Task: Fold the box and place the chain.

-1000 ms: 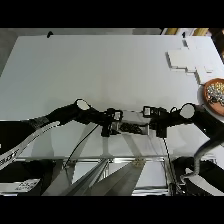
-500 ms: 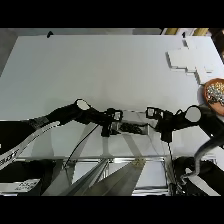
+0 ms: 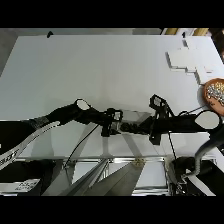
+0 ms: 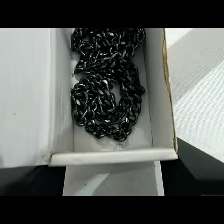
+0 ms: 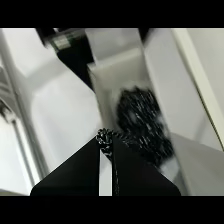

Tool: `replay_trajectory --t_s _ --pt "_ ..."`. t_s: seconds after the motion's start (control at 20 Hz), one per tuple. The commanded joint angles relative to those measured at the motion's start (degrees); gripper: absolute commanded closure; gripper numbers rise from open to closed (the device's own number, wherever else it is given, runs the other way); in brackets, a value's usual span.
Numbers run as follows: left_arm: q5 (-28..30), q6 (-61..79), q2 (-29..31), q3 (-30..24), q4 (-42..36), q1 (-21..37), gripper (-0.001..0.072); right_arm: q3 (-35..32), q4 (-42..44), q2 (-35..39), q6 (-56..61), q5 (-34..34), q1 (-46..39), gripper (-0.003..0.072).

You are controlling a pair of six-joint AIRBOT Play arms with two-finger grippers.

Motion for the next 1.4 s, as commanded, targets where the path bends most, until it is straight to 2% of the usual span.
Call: replay_trajectory --t_s 0.0,0.15,0.3,0.35,0.4,0.45,0.6,0.9,1.05,1.2,1.25,1.3,1.35 --pt "0.04 0.0 0.0 0.04 0.02 0.04 0.0575 -0.02 5.35 0.48 -1.46 -10.4 6.78 0.0663" --pt "0.04 0.0 0.0 0.04 0.02 0.02 0.0575 -0.02 5.25 -0.04 -1.46 -16.57 10.4 0.0662" --pt "0.04 0.0 0.0 0.04 0.02 0.04 0.0575 0.0 3.63 -2.01 -1.4 -17.03 10.84 0.0648" --pt "0.02 0.0 0.0 0.04 0.0 0.02 0.0575 0.0 2.69 -2.12 -1.4 -16.81 10.84 0.0551" --pt "0.04 0.0 0.0 0.04 0.02 0.04 0.0575 0.0 1.84 -1.97 -1.4 -16.81 10.8 0.0487" --pt "0.04 0.0 0.0 0.04 0.02 0.04 0.0575 0.02 0.9 -1.62 -1.4 -16.7 10.45 0.0473" --pt "0.07 0.0 0.0 0.04 0.0 0.04 0.0575 1.68 -6.43 0.85 -0.85 -12.37 6.91 0.0475" --pt "0.04 0.0 0.0 0.04 0.02 0.04 0.0575 3.21 -20.24 5.97 -0.31 -1.51 -5.88 0.0481" --pt "0.04 0.0 0.0 0.04 0.02 0.04 0.0575 3.13 -21.94 4.98 -8.04 3.93 -9.53 0.0481" --pt "0.04 0.0 0.0 0.04 0.02 0.04 0.0575 1.81 -23.52 1.66 -13.16 3.63 -10.64 0.0479" --pt "0.04 0.0 0.0 0.04 0.02 0.04 0.0575 1.01 -23.52 -0.09 -14.21 2.51 -10.62 0.0456" --pt "0.04 0.0 0.0 0.04 0.02 0.04 0.0575 0.28 -23.5 -1.77 -15.3 1.18 -10.62 0.0391" --pt "0.02 0.0 0.0 0.04 0.0 0.04 0.0575 -0.22 -23.56 -3.65 -16.41 -0.07 -10.62 0.0381"
